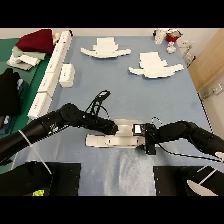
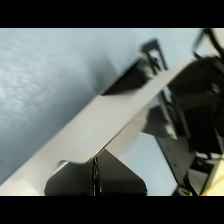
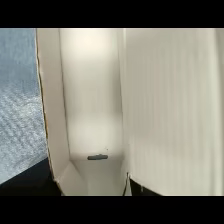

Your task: Fold the box.

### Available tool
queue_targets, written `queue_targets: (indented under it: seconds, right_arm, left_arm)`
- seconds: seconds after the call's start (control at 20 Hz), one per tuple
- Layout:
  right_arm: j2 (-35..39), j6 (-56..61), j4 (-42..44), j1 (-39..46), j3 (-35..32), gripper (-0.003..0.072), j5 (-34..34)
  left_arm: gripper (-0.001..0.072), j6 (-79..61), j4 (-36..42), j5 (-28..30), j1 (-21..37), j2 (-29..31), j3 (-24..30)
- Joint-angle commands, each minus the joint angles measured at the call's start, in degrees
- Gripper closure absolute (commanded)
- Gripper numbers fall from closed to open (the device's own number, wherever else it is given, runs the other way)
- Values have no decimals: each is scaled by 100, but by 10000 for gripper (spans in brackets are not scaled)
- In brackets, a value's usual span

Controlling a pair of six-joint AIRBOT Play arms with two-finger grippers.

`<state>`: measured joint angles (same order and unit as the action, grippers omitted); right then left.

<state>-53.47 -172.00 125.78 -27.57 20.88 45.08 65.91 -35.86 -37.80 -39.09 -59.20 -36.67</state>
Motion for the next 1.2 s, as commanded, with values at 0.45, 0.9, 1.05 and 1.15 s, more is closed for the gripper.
queue_targets:
  seconds: [0.45, 0.9, 1.05, 1.15]
  right_arm:
    - [4, -2, 0, -7, 0, 140, -4]
    - [4, -2, 0, -4, 0, 140, -4]
    - [4, -2, 0, -4, 0, 140, -4]
    - [4, -2, 0, -4, 0, 140, -2]
  left_arm:
    - [698, 501, -372, 450, 323, -905, -20]
    - [698, -741, -302, -426, 590, 37, -518]
    - [697, -1416, -656, -1027, 739, 955, -592]
    - [698, -1410, -1473, -1676, 728, 1384, -568]
